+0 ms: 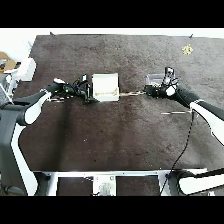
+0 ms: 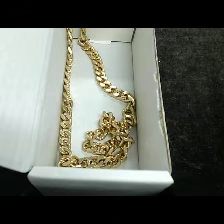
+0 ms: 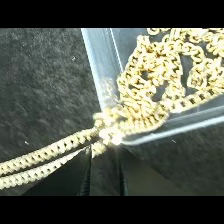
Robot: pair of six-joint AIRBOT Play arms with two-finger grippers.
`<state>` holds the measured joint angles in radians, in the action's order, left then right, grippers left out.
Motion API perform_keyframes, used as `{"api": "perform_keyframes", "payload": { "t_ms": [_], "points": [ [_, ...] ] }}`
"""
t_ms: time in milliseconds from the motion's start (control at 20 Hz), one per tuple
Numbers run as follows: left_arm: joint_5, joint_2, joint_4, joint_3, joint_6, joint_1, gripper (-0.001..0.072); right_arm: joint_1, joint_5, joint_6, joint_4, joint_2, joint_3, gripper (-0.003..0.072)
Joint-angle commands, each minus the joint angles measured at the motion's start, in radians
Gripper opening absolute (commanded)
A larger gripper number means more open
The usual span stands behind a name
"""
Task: Fold the box and place the chain.
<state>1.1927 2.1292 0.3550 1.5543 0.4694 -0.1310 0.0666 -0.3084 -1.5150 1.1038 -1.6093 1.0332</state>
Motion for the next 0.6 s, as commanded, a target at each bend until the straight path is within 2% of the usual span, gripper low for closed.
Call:
{"api": "perform_keyframes", "payload": {
  "t_ms": [0, 100, 150, 200, 350, 550],
  "points": [
    [0.000, 0.000, 0.000, 0.000, 0.000, 0.000, 0.0171, 0.016, 0.045, -0.001, -0.017, -0.008, 0.000, 0.0196],
    [0.000, 0.000, 0.000, 0.000, 0.000, 0.000, 0.0171, 0.014, 0.063, -0.001, -0.017, -0.008, 0.000, 0.0193],
    [0.000, 0.000, 0.000, 0.000, 0.000, 0.000, 0.0171, 0.015, 0.076, -0.001, -0.017, -0.008, 0.000, 0.0053],
    [0.000, 0.000, 0.000, 0.000, 0.000, 0.000, 0.0171, 0.015, 0.080, -0.002, -0.019, -0.008, 0.000, 0.0000],
    [0.000, 0.000, 0.000, 0.000, 0.000, 0.000, 0.0171, 0.029, 0.015, 0.005, -0.027, 0.032, 0.000, -0.0001],
    [0.000, 0.000, 0.000, 0.000, 0.000, 0.000, 0.0171, 0.132, 0.027, 0.064, -0.027, 0.228, 0.000, -0.0001]
  ]
}}
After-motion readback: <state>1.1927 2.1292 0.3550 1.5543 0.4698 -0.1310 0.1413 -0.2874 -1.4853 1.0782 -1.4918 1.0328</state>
